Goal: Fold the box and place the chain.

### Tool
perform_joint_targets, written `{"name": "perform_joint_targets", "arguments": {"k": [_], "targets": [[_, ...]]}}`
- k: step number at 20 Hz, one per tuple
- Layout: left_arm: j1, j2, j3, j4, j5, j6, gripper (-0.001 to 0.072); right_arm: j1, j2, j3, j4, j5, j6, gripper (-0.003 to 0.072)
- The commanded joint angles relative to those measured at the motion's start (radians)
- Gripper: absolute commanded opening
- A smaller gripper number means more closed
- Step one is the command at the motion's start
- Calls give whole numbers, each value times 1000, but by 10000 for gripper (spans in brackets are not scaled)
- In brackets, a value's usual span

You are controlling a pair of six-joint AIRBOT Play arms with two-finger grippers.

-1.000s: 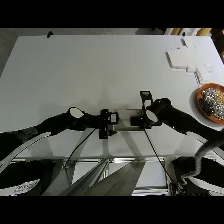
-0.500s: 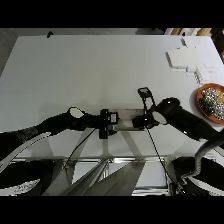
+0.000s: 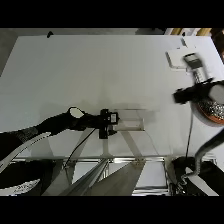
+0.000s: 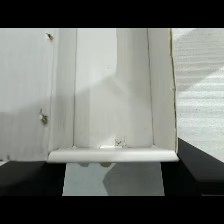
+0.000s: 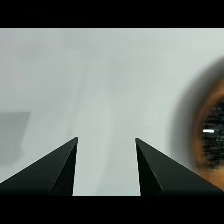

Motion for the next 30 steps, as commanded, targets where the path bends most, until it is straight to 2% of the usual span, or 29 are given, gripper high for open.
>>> {"name": "perform_joint_targets", "arguments": {"k": [1,3,6,11,21,24,25,30], "targets": [[0,1,0,0,0,0,205,-356,-63,10,0,-204,-86,248],[0,1,0,0,0,0,205,-480,-139,10,16,-224,-67,237],[0,1,0,0,0,0,205,-554,-258,10,21,-238,-74,237],[0,1,0,0,0,0,205,-563,-386,10,31,-239,-103,237],[0,1,0,0,0,0,205,-563,-473,10,79,-229,-124,231],[0,1,0,0,0,0,205,-563,-480,10,79,-214,-124,124],[0,1,0,0,0,0,205,-563,-475,10,80,-201,-124,25],[0,1,0,0,0,0,205,-503,-342,10,90,-168,-150,17]]}}
